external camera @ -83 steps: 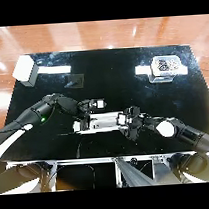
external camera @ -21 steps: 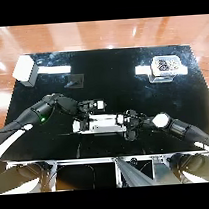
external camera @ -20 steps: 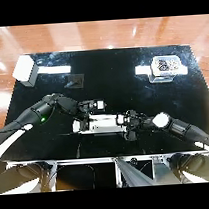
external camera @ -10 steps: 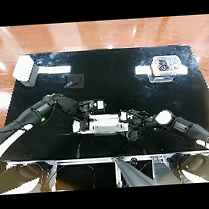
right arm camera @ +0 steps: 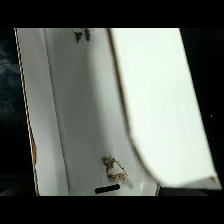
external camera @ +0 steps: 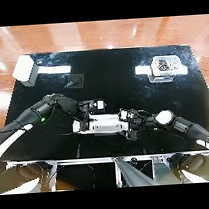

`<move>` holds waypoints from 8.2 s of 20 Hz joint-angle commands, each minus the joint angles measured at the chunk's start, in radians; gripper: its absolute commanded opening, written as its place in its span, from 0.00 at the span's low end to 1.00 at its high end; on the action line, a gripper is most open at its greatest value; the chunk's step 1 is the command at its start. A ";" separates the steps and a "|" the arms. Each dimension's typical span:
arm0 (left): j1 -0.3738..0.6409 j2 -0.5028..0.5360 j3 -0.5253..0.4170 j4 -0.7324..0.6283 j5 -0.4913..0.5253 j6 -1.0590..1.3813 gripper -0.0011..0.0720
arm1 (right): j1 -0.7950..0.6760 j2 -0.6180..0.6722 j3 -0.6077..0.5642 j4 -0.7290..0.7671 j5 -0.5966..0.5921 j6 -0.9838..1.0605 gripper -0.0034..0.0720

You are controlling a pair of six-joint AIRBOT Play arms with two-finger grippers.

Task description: Fold the box and place the chain.

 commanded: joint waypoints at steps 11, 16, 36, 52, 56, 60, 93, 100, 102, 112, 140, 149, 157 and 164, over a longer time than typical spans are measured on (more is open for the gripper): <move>0.001 0.001 0.000 0.000 0.000 -0.004 0.04 | -0.001 0.000 0.001 0.003 0.002 -0.001 0.79; 0.001 0.001 0.000 0.000 0.000 -0.004 0.04 | -0.001 0.000 0.001 0.001 0.001 0.000 0.94; 0.000 0.001 0.000 0.000 0.000 -0.004 0.04 | -0.001 0.000 0.001 -0.003 0.000 0.000 0.72; 0.000 0.001 0.000 0.000 0.000 -0.004 0.04 | -0.001 0.000 0.001 -0.003 -0.002 0.000 0.84; 0.000 0.001 0.000 0.000 0.000 -0.004 0.05 | -0.001 0.000 0.001 -0.003 -0.002 0.000 0.84; 0.000 0.008 0.001 -0.015 0.002 -0.004 0.05 | -0.001 0.000 0.001 -0.003 -0.002 0.000 0.84; -0.124 0.530 -0.289 -0.006 -0.358 -0.675 0.04 | -0.001 0.000 0.001 -0.030 -0.005 0.000 0.84; -0.245 0.463 -0.336 0.005 -0.693 -0.678 0.04 | -0.001 0.000 0.001 -0.030 -0.007 0.000 0.84; -0.245 0.433 -0.336 0.004 -0.713 -0.678 0.04 | -0.001 0.000 0.001 -0.030 -0.008 0.000 0.84; -0.245 0.278 -0.336 0.003 -0.768 -0.678 0.04 | -0.001 0.000 0.001 -0.030 -0.008 0.000 0.84; 0.225 0.492 -0.308 0.035 0.005 -0.303 0.04 | -0.001 0.000 0.001 -0.030 -0.008 0.000 0.84; 0.108 0.385 -0.307 0.038 -0.112 -0.216 0.72 | -0.001 0.000 0.001 -0.030 -0.008 0.000 0.84; -0.030 0.298 -0.307 0.037 -0.326 -0.171 0.87 | -0.001 0.000 0.001 -0.029 -0.008 0.000 0.84; -0.047 0.270 -0.307 0.031 -0.282 -0.173 0.82 | -0.001 0.000 0.001 -0.030 -0.008 0.000 0.84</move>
